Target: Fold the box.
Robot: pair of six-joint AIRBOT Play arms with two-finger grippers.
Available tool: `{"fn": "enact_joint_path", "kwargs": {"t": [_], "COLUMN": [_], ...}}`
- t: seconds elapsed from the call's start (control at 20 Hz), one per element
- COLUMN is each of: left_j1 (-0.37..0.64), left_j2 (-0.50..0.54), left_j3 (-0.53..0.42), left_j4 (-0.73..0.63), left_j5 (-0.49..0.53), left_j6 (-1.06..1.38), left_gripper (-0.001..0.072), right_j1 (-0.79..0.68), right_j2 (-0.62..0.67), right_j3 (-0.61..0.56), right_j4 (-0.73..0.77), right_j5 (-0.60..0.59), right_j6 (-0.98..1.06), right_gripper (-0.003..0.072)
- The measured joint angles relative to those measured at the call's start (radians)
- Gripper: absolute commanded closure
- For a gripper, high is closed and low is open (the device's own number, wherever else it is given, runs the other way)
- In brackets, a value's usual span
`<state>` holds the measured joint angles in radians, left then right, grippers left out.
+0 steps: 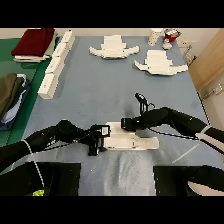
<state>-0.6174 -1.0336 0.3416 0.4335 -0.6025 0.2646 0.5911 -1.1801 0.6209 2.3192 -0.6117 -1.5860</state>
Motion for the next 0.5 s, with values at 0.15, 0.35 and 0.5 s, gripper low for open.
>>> {"fn": "enact_joint_path", "kwargs": {"t": [0.15, 0.35, 0.5], "left_j1": [0.0, 0.0, 0.0], "left_j2": [0.0, 0.0, 0.0], "left_j3": [0.0, 0.0, 0.0], "left_j4": [0.0, 0.001, 0.0], "left_j5": [0.0, 0.0, 0.0], "left_j6": [0.0, 0.0, 0.0], "left_gripper": [0.0169, 0.0169, 0.0169], "right_j1": [0.0, -0.001, 0.0], "right_j2": [-0.016, 0.028, 0.117], "right_j3": [0.008, 0.033, 0.053], "right_j4": [-0.001, -0.025, -0.109], "right_j5": [-0.003, -0.032, -0.098], "right_j6": [0.0, 0.0, -0.003], "right_gripper": [0.0668, 0.0669, 0.0669]}}
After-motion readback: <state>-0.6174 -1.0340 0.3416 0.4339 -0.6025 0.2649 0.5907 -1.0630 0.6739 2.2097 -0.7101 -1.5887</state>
